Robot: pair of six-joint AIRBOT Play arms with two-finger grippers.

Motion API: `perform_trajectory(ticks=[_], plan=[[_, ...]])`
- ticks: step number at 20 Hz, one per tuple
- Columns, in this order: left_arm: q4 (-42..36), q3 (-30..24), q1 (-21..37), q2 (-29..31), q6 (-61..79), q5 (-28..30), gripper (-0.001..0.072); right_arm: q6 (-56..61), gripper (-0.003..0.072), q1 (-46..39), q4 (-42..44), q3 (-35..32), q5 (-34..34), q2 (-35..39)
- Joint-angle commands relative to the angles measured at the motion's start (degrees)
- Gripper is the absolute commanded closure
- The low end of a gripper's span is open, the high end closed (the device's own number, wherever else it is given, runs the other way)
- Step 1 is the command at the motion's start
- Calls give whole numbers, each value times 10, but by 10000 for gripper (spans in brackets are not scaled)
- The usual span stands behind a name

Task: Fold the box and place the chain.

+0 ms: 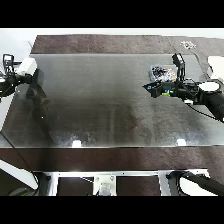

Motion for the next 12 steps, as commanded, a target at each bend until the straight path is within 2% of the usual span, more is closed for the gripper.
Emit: perform_trajectory(ticks=[1, 3, 5, 8, 9, 10, 12], plan=[[0, 0, 0, 0, 15, 1, 689, 0, 630, 1, 2, 0, -1, 0], [0, 0, 0, 0, 11, 15, 683, 0, 561, 1, 2, 0, -1, 0], [0, 7, 0, 0, 11, 11, 219, 0, 533, 1, 2, 0, -1, 0], [0, 23, 0, 0, 25, -33, 116, 0, 529, 1, 6, 0, -1, 0], [0, 27, 0, 0, 28, -44, 38, 0, 477, 1, 6, 0, -1, 0], [1, 28, 0, 0, 28, -52, 36, 2, 413, 1, 6, 0, -1, 0], [5, 28, 0, 0, 27, -54, 35, 2, 388, 1, 6, 0, 0, 0]])
